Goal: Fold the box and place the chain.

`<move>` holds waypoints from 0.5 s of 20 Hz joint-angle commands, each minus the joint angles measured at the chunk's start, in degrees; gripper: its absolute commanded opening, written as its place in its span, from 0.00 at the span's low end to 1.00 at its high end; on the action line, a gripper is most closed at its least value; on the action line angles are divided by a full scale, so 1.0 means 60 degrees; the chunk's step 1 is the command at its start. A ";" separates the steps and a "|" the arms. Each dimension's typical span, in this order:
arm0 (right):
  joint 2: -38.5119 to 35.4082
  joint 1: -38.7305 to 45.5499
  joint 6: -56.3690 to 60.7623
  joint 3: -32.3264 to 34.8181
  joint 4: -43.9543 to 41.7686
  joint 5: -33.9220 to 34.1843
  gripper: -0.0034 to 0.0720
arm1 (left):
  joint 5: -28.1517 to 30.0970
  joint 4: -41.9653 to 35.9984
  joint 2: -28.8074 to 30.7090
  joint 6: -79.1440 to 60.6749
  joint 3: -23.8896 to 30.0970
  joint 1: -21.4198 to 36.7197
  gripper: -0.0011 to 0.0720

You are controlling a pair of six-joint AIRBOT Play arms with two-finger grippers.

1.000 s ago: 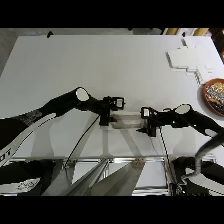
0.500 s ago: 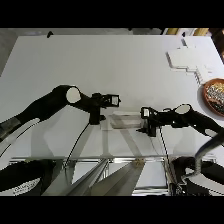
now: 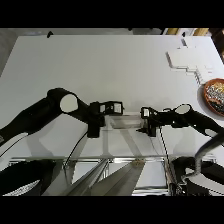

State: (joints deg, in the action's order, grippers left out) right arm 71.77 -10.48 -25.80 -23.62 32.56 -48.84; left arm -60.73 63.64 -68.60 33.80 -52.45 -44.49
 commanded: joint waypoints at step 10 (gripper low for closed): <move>0.0004 -0.0007 -0.0004 -0.0004 0.0000 0.0000 0.57 | 0.5093 -0.1195 -0.2605 0.0226 -0.1592 -0.0095 0.02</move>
State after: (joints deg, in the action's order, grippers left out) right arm 71.77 -10.48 -25.76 -23.62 32.51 -48.84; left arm -32.53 59.40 -79.07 34.72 -57.71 -47.44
